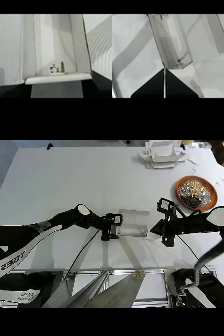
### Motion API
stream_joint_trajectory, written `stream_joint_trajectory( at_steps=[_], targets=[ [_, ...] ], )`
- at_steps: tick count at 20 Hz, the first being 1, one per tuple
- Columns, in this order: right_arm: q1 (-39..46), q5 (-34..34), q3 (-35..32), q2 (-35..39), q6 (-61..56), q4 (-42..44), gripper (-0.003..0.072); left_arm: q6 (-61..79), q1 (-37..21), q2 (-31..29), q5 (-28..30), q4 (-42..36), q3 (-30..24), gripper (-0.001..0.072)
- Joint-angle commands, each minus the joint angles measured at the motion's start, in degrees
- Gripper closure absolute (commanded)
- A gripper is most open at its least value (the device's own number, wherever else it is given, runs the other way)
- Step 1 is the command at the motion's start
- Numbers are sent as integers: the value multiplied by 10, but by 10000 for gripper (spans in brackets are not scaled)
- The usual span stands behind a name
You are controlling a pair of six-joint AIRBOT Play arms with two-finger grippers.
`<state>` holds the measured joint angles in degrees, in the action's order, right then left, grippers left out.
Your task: Fold the box and place the chain.
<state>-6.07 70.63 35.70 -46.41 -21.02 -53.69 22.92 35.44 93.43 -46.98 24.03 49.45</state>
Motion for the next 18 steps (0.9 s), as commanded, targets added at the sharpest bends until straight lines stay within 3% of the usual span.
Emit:
stream_joint_trajectory(
  at_steps=[1, 6, 11, 16, 18],
  targets=[
    [-1, 19, 0, 2, 1, -65, 673, 0, 0, 0, 0, 0, 0, 666],
    [-1, 2, 0, 2, 21, -85, 673, 0, 0, 0, 0, 0, 0, 666],
    [-1, -100, -1, -3, 105, -28, 666, 0, 0, 0, 0, 0, 0, 666],
    [-1, -94, -1, -68, 203, -33, 504, 0, 0, 0, 0, 0, 0, 666],
    [-1, -94, -1, -103, 246, -32, 503, 0, 0, 0, 0, 0, 0, 666]
  ],
)
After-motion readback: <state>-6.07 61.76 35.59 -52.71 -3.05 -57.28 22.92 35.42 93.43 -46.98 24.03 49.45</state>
